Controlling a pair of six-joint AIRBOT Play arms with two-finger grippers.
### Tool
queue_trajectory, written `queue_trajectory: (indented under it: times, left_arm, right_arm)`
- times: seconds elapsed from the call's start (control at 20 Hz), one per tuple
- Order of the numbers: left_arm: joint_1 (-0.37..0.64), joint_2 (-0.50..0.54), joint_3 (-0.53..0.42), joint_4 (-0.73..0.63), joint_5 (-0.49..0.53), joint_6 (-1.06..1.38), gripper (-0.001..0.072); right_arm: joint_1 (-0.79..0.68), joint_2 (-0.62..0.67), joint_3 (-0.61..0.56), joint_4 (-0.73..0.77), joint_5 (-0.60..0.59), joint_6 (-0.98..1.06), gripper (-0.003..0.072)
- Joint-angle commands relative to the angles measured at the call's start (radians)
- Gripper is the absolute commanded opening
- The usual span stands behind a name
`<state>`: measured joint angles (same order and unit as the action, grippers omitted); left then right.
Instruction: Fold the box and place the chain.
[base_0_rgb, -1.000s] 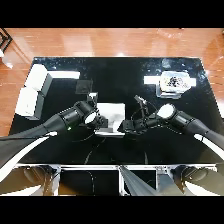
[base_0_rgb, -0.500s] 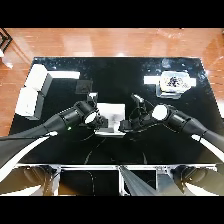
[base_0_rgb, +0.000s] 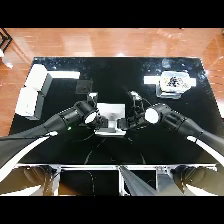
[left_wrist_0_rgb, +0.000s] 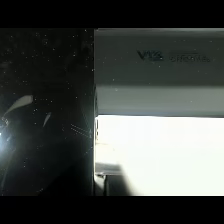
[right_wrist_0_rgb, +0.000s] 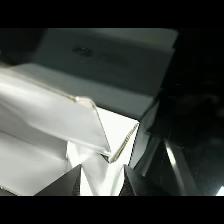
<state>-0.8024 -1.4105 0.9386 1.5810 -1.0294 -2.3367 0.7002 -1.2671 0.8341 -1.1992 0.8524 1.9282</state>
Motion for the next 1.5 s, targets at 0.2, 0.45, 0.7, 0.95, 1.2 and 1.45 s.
queue_trajectory:
  times: [0.2, 0.45, 0.7, 0.95, 1.2, 1.45]
  left_arm:
    - [0.0, 0.001, 0.0, 0.0, -0.004, 0.003, 0.0019]
    - [0.0, 0.001, 0.0, 0.0, -0.004, 0.003, 0.0019]
    - [0.0, 0.001, 0.0, 0.0, -0.004, 0.003, 0.0019]
    - [0.0, 0.001, 0.0, 0.0, -0.009, 0.003, 0.0019]
    - [0.0, 0.001, 0.0, 0.0, -0.015, 0.003, 0.0019]
    - [0.0, 0.001, 0.0, 0.0, -0.019, 0.003, 0.0019]
  right_arm:
    - [0.101, -0.076, 0.09, -0.255, 0.095, 0.317, 0.0298]
    - [0.102, -0.081, 0.09, -0.26, 0.1, 0.355, 0.0237]
    - [0.102, -0.101, 0.097, -0.261, 0.146, 0.362, 0.0236]
    - [0.102, -0.165, 0.168, -0.288, 0.215, 0.361, 0.0237]
    - [0.102, -0.185, 0.182, -0.297, 0.217, 0.365, 0.0236]
    - [0.102, -0.2, 0.182, -0.29, 0.214, 0.366, 0.0236]
